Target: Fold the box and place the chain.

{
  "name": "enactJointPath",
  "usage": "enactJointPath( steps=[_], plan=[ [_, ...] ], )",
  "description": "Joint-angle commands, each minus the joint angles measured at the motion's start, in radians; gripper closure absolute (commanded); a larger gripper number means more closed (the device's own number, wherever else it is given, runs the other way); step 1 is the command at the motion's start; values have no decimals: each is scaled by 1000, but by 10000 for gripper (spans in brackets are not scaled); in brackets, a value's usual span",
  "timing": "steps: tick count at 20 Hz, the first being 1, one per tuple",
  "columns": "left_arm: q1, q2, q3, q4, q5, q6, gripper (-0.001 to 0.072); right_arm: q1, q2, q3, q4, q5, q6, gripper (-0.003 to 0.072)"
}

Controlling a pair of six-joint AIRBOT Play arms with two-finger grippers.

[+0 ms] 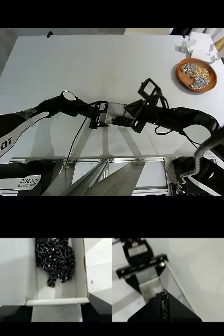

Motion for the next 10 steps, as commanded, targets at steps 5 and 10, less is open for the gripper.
enactJointPath(
  steps=[5, 10],
  plan=[
    [1, 0, 1, 0, 0, 0, 437, 1, -142, 0, -10, 61, -30, 506],
    [1, 0, 1, 0, 0, 0, 437, 0, -103, 41, -10, 55, -69, 401]
  ],
)
